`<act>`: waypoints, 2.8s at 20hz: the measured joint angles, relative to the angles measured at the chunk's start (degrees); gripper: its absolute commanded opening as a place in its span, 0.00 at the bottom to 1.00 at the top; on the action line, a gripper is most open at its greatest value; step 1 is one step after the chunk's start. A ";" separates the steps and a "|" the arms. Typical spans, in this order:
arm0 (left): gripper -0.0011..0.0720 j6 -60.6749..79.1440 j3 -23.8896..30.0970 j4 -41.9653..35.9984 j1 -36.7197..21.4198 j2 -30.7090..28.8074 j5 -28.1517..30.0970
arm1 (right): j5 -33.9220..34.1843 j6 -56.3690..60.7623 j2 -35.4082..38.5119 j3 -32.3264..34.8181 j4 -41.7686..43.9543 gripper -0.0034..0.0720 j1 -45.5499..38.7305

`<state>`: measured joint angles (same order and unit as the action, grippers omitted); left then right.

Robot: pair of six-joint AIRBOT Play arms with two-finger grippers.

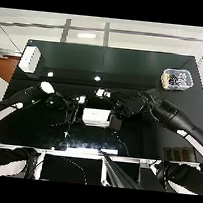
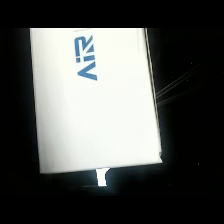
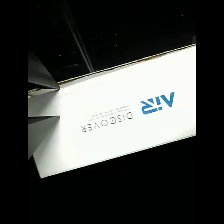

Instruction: Fold the box and place the chain.

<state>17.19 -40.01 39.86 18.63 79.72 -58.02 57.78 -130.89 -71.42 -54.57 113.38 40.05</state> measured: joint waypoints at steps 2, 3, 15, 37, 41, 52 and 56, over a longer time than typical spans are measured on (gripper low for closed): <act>0.64 -0.02 0.00 0.00 0.00 0.00 0.00 | 0.26 0.68 0.87 -0.55 0.02 0.33 0.00; 0.64 -0.02 0.00 0.00 0.00 0.00 0.00 | 0.52 1.60 1.57 -0.94 -0.02 0.33 -0.11; 0.64 -0.09 0.00 0.00 0.00 0.00 0.02 | -7.26 22.75 4.33 10.16 25.86 0.08 -8.17; 0.99 -4.76 -0.35 0.74 -0.52 -1.46 0.13 | -5.42 24.70 8.09 6.97 30.53 0.08 -19.54; 0.99 -10.25 -1.66 3.87 -3.17 -5.33 -3.21 | -2.38 24.61 13.00 6.25 29.59 0.08 -26.84; 0.99 -15.69 -4.26 -1.84 6.64 -9.14 1.16 | -1.05 24.63 14.88 6.03 27.17 0.08 -30.42; 0.99 -17.84 -4.33 -2.43 12.39 -7.61 7.69 | -0.96 24.63 14.93 6.03 26.23 0.08 -30.47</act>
<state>-0.64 -44.34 37.43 31.03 72.12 -50.33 56.82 -106.26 -56.49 -48.53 139.61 9.58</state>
